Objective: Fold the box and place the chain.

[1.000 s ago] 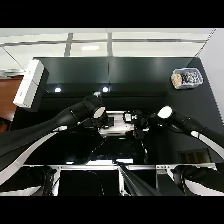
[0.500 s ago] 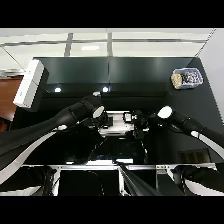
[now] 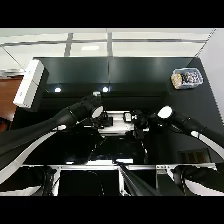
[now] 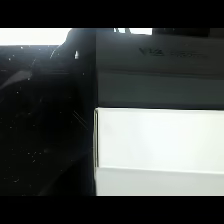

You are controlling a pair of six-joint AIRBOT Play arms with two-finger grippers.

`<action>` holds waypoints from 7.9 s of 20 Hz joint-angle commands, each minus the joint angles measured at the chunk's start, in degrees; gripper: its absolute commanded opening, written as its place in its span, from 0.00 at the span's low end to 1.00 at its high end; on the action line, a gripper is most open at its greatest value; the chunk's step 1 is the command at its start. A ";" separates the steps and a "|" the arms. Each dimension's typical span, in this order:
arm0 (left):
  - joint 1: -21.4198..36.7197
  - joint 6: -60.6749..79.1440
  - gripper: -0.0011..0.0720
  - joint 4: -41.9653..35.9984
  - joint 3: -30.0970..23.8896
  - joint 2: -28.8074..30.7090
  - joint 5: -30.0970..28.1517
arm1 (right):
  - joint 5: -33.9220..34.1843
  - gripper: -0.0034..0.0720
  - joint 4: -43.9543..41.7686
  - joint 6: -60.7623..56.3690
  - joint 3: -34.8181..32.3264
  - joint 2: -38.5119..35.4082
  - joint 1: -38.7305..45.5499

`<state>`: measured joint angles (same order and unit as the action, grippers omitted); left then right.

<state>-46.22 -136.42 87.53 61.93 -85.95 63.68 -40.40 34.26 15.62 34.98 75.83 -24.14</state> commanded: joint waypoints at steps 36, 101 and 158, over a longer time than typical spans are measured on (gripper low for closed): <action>0.02 1.86 0.05 0.70 -0.02 0.00 -1.70 | -1.60 0.41 -6.01 -9.94 -0.13 -4.72 -1.66; 0.02 1.88 0.06 0.48 -0.02 0.00 -1.64 | -15.34 0.54 34.60 -120.10 20.59 4.04 -8.92; 0.02 1.88 0.05 0.48 -0.02 0.00 -1.64 | -22.40 0.35 52.24 -145.61 26.14 8.83 -19.15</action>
<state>-46.22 -134.50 88.03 61.93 -85.95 62.00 -62.92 85.82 -131.26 61.10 85.47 -43.29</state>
